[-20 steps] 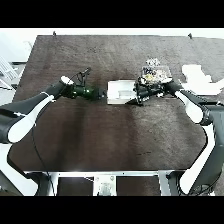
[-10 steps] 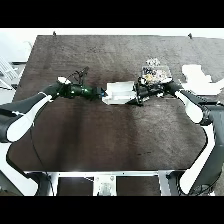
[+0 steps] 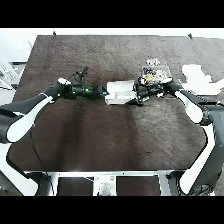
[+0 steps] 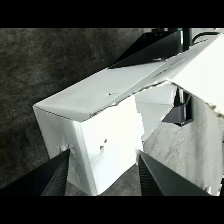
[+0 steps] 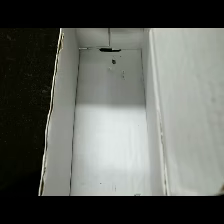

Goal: Fold the box and place the chain.

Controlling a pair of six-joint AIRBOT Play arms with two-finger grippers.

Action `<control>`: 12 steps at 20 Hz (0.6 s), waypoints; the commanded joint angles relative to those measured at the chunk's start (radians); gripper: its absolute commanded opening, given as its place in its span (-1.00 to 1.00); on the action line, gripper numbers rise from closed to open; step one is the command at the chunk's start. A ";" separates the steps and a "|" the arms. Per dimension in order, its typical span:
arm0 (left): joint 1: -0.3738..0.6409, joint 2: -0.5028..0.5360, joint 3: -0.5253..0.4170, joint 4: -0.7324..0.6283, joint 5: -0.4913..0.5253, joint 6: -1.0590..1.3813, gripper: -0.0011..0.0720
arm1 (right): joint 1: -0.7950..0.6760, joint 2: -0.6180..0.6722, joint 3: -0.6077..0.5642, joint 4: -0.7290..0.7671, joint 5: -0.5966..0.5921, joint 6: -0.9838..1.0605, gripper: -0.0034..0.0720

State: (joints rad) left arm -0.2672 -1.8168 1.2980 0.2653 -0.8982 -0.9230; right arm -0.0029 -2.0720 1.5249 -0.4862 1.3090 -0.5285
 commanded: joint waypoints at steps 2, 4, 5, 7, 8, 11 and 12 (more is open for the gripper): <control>-0.017 0.005 0.000 -0.010 0.013 -0.041 0.35 | -0.001 0.000 0.000 0.000 0.000 0.000 0.62; -0.034 0.006 0.003 0.023 0.032 -0.101 0.35 | 0.000 0.000 0.000 0.000 0.000 0.000 0.62; -0.041 0.006 0.008 0.047 0.041 -0.133 0.35 | -0.001 0.000 0.000 0.000 0.000 0.000 0.62; -0.052 0.006 0.029 0.116 0.042 -0.200 0.35 | -0.001 0.000 0.000 0.000 0.000 0.000 0.62; -0.055 0.006 0.044 0.162 0.041 -0.247 0.35 | -0.001 0.000 0.000 0.000 0.000 0.000 0.62; -0.067 0.006 0.082 0.273 0.040 -0.353 0.35 | -0.001 0.000 0.000 0.000 0.000 0.000 0.62; -0.076 0.006 0.093 0.307 0.045 -0.389 0.35 | 0.000 0.000 0.000 0.000 0.000 0.000 0.62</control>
